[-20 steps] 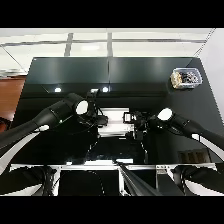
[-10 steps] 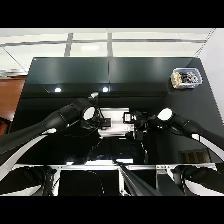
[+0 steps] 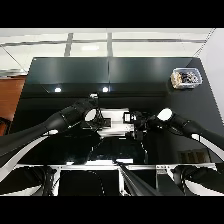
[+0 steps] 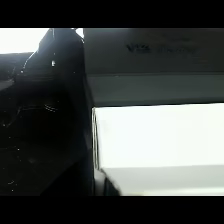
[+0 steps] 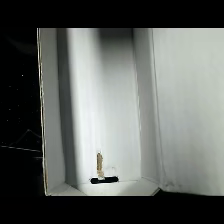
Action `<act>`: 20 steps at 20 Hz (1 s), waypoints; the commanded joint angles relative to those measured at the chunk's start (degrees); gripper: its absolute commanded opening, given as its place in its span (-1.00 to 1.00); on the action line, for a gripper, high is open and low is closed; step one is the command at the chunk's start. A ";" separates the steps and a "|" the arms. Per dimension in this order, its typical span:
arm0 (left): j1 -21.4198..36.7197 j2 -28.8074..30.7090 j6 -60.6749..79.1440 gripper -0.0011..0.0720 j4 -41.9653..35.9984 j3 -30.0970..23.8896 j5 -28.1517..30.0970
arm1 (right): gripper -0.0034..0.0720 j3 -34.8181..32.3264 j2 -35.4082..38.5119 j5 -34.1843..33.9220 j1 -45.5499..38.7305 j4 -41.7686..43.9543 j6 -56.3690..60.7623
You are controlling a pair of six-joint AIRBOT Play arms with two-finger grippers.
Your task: Fold the box and place the chain.
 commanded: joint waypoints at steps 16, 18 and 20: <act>-0.02 -3.67 -0.70 -0.47 1.11 4.70 -5.33 | -0.38 -0.02 -0.04 0.07 0.02 -0.04 0.02; -0.02 -3.67 -0.68 -0.86 1.11 4.70 -4.63 | -0.38 0.00 -0.04 0.07 0.02 -0.04 0.02; -0.02 -3.69 -0.63 -0.91 1.03 4.70 -4.31 | -0.38 -0.02 -0.02 0.07 0.02 -0.04 0.02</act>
